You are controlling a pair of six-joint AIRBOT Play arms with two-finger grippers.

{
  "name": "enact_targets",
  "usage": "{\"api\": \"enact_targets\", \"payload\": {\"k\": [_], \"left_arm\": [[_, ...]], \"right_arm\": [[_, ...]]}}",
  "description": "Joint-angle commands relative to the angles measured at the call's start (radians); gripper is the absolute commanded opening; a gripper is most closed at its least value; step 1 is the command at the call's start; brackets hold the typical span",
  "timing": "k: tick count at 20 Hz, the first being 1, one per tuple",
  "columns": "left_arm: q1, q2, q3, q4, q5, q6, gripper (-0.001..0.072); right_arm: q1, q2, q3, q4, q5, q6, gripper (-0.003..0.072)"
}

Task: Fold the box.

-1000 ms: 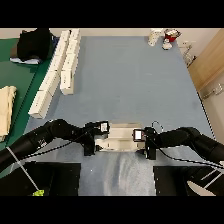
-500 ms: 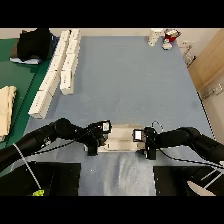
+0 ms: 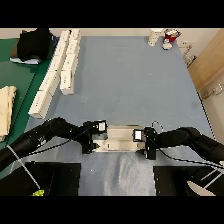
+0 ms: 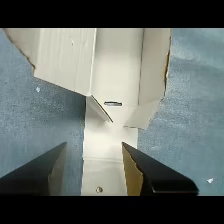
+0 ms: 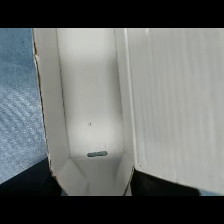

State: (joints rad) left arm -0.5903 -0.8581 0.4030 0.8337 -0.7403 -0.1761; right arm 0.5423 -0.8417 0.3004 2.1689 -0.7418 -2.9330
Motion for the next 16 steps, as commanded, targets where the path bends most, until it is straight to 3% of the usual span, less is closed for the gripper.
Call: {"api": "enact_targets", "payload": {"k": [1, 5, 9, 10, 11, 12, 16], "left_arm": [[0.01, 0.028, 0.0, 0.007, -0.057, -0.004, 0.0524], [-0.066, 0.018, -0.006, -0.077, -0.037, 0.084, 0.0524], [-0.106, -0.04, -0.006, -0.132, 0.081, 0.083, 0.0523], [-0.109, -0.054, -0.006, -0.132, 0.108, 0.083, 0.0478], [-0.113, -0.069, -0.004, -0.132, 0.121, 0.083, 0.0227], [-0.115, -0.081, -0.004, -0.137, 0.122, 0.083, 0.0175], [-0.147, -0.103, -0.002, -0.19, 0.142, 0.088, 0.0174]], "right_arm": [[0.001, 0.0, 0.0, 0.0, 0.0, 0.0, 0.051], [0.001, 0.0, 0.001, 0.0, 0.0, 0.0, 0.051], [0.001, 0.0, 0.001, 0.0, 0.0, 0.0, 0.0509], [0.001, 0.0, 0.0, 0.0, 0.0, 0.0, 0.051], [0.001, 0.0, 0.0, 0.0, 0.0, 0.0, 0.051], [0.001, 0.0, 0.0, 0.0, 0.0, 0.0, 0.051], [0.001, 0.0, 0.0, 0.0, 0.0, 0.0, 0.051]]}}
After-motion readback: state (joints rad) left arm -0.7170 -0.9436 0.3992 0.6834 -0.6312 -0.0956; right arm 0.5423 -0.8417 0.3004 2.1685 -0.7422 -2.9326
